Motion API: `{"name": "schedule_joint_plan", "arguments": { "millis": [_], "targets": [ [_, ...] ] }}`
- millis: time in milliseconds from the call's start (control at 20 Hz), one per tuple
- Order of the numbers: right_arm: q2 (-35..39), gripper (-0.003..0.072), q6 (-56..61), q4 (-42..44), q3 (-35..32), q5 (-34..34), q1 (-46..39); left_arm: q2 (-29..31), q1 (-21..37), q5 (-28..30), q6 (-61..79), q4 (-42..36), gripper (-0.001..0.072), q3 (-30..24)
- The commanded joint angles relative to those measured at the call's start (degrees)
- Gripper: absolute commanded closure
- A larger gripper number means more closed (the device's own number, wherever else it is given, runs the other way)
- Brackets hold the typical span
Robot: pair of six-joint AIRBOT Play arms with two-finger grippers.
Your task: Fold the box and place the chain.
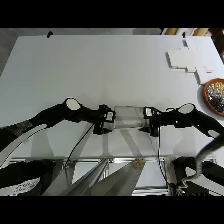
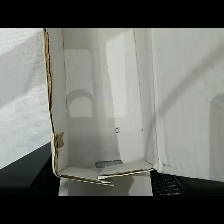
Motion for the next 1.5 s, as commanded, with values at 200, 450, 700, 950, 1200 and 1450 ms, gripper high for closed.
{"name": "schedule_joint_plan", "arguments": {
  "millis": [200,450,700,950,1200,1450],
  "targets": [
    [-0.02,0.0286,0.0,0.0,0.0,0.0,-0.02,-0.9,-0.07,-3.43,0.94,-2.45,0.0012,-0.04],
    [-0.02,0.0286,0.0,0.0,0.0,0.0,-0.02,-0.94,-0.09,-2.54,-2.45,-5.16,0.0012,-0.02],
    [-0.02,0.0286,0.0,0.0,0.0,0.0,-0.02,-1.81,-0.79,-1.4,-3.56,-5.14,0.0012,-0.02],
    [-0.02,0.0286,0.0,0.0,0.0,0.0,-0.02,-2.91,-2.54,0.46,-4.15,-5.09,0.0012,-0.02],
    [-0.02,0.0286,0.0,0.0,0.0,0.02,-0.02,-4.81,-2.56,1.77,-8.66,-4.92,0.0012,-0.02],
    [-0.02,0.0286,0.0,0.0,0.0,0.02,-0.02,-4.79,-2.56,2.14,-8.61,-5.18,0.0012,-0.02]
  ]
}}
